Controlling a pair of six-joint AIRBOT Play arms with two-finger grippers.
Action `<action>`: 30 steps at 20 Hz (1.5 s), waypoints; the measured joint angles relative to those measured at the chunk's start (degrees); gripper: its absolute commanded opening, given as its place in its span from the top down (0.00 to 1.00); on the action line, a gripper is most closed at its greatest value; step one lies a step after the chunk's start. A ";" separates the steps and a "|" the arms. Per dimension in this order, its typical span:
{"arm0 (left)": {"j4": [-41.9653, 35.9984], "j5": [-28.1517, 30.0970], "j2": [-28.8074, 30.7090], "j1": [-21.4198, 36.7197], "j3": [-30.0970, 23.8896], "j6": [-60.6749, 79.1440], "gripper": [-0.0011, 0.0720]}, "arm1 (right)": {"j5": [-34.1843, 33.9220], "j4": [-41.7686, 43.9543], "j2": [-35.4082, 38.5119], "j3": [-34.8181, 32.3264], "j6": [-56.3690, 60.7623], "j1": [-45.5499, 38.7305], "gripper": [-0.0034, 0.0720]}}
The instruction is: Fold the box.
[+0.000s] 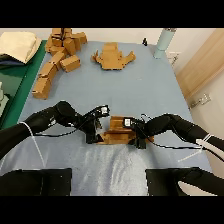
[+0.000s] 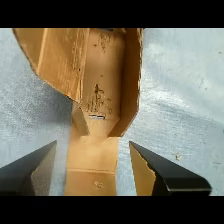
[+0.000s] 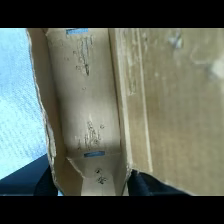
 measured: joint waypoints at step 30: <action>-9.09 6.56 -2.40 -5.49 0.00 5.14 0.28 | 0.00 0.00 0.00 0.00 0.02 0.00 0.29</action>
